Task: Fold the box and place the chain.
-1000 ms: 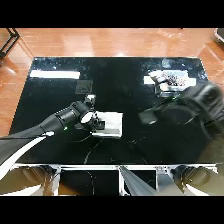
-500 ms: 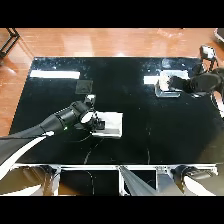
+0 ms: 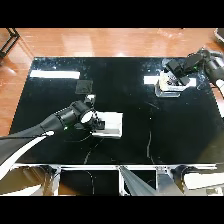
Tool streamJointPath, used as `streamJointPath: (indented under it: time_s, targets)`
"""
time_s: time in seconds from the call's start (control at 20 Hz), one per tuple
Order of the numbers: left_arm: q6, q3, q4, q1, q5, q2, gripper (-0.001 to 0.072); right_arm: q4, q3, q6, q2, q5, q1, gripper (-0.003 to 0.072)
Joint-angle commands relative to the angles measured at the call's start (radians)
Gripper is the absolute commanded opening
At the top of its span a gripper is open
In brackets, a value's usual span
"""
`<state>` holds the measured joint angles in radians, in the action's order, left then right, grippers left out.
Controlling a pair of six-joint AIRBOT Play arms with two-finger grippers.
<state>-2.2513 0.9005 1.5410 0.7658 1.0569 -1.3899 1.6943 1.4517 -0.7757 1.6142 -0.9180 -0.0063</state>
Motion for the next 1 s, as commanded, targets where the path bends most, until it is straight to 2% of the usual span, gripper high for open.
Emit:
streamJointPath:
  time_s: [0.0,0.05,0.1,0.55,0.95]
  targets:
    - [0.0,0.0,-0.008,-0.001,0.003,0.0,0.0026,0.022,0.066,0.146,0.095,0.0,-0.01,0.0586]
    - [0.0,0.0,-0.008,-0.001,0.002,0.0,0.0026,0.025,0.066,0.158,0.098,0.019,-0.012,0.0534]
    - [-0.001,0.0,-0.008,-0.001,0.0,0.0,0.0026,0.026,0.066,0.175,0.1,0.03,-0.018,0.053]
    - [-0.001,0.0,-0.009,-0.001,-0.008,0.0,0.0025,0.026,0.066,0.178,0.13,0.013,-0.031,0.053]
    - [-0.001,0.0,-0.009,-0.001,-0.008,0.0,0.0026,0.096,0.066,0.178,0.18,0.069,-0.031,0.053]
